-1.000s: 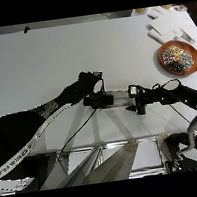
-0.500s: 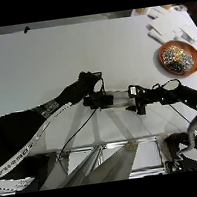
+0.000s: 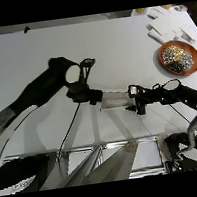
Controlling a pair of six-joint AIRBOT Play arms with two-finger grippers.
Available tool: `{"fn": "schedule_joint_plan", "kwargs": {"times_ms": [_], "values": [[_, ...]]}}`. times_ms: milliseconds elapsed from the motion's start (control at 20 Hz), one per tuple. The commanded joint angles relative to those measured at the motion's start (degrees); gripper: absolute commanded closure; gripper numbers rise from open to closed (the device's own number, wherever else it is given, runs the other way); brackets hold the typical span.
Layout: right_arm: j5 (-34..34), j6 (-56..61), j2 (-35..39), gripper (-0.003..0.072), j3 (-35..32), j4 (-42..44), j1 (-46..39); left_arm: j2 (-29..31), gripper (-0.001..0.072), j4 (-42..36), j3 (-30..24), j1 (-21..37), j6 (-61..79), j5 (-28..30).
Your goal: Fold the box and place the chain.
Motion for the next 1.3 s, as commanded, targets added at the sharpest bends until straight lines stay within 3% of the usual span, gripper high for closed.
{"fn": "schedule_joint_plan", "kwargs": {"times_ms": [0,50,150,250,350,450,550,700,950,1250], "values": [[0.07,0.02,0.0,0.0291,0.04,0.02,0.0,8.92,0.0199,-2.14,-5.07,2.93,19.45,-8.0],[0.07,0.0,0.0,0.0291,0.04,0.02,0.0,12.09,0.0198,-3.76,-9.33,4.17,28.83,-5.31],[0.07,0.02,0.0,0.0291,0.04,0.02,0.0,17.4,0.0205,-10.43,-19.58,7.78,52.54,5.55],[0.07,0.02,0.0,0.0291,0.02,0.02,0.0,18.71,0.0229,-19.71,-28.3,11.82,81.5,15.89],[0.07,0.0,0.0,0.0291,0.04,0.02,0.0,16.02,0.0228,-27.06,-32.04,14.05,107.89,24.44],[0.07,0.02,0.0,0.0291,0.02,0.02,0.0,10.62,0.0191,-35.26,-32.04,14.84,120.89,28.11],[0.07,0.0,0.0,0.0291,0.04,0.02,0.0,4.57,0.0055,-40.81,-31.39,14.78,127.16,31.28],[0.07,0.02,0.0,0.0291,0.04,0.02,0.0,-2.36,0.0012,-45.86,-29.9,14.45,129.7,36.24],[0.07,0.02,0.0,0.0291,0.02,0.02,0.0,-7.82,0.001,-49.53,-26.45,13.99,129.72,35.43],[0.07,0.02,0.0,0.0291,0.04,0.02,0.0,-8.22,0.0008,-49.0,-26.27,13.53,131.1,32.5]]}}
